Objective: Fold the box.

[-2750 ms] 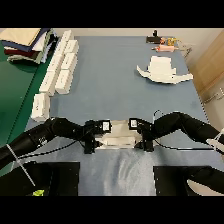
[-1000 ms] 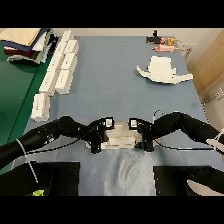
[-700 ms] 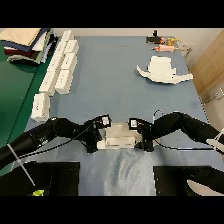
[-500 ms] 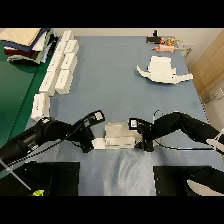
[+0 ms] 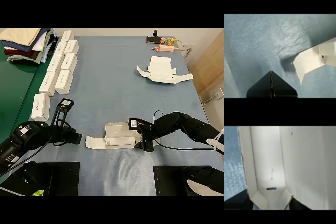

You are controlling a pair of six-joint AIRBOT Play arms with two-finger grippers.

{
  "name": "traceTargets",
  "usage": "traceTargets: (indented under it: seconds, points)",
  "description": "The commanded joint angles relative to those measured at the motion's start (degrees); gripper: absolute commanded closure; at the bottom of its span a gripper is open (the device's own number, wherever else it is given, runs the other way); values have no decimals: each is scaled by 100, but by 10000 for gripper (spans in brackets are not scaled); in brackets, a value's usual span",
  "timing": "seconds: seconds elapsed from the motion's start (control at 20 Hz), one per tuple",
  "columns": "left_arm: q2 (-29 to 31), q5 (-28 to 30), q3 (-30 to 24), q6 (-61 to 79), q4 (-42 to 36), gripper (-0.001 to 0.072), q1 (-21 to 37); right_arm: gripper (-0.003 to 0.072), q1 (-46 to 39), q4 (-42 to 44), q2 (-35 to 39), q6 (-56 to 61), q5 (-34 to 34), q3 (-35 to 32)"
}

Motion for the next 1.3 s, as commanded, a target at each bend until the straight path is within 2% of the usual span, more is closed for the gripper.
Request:
traceTargets:
  seconds: [0.0,0.1,0.3,0.45,0.5,0.75,0.9,1.05,1.1,1.15,1.2,1.25]
  points:
    - [-280,330,-367,-160,-1080,696,101,256,2,2,-2,2,0,4]
    - [-678,785,-546,254,-1722,696,101,256,2,2,-2,2,0,4]
    - [-1379,1473,-560,1163,-2750,696,101,256,2,2,-2,2,0,4]
    - [-1491,1615,-557,2487,-4070,696,101,256,2,2,-2,2,0,4]
    - [-1488,1596,-546,2712,-4286,695,101,256,2,2,-2,2,0,4]
    - [-1475,1593,-485,2769,-4358,694,103,256,2,2,-2,2,0,4]
    - [-1475,1475,-249,2677,-3700,693,118,256,2,2,-2,2,0,4]
    - [-1478,1440,24,2682,-3628,693,118,256,2,2,-2,2,0,4]
    - [-1478,1440,85,2686,-3626,661,114,256,2,2,-2,2,0,4]
    - [-1484,1449,109,2686,-3630,421,114,256,2,2,-2,2,0,4]
    - [-1484,1458,107,2684,-3639,348,114,256,2,2,-2,2,0,4]
    - [-1484,1436,107,2684,-3687,348,109,256,2,2,-2,2,0,4]
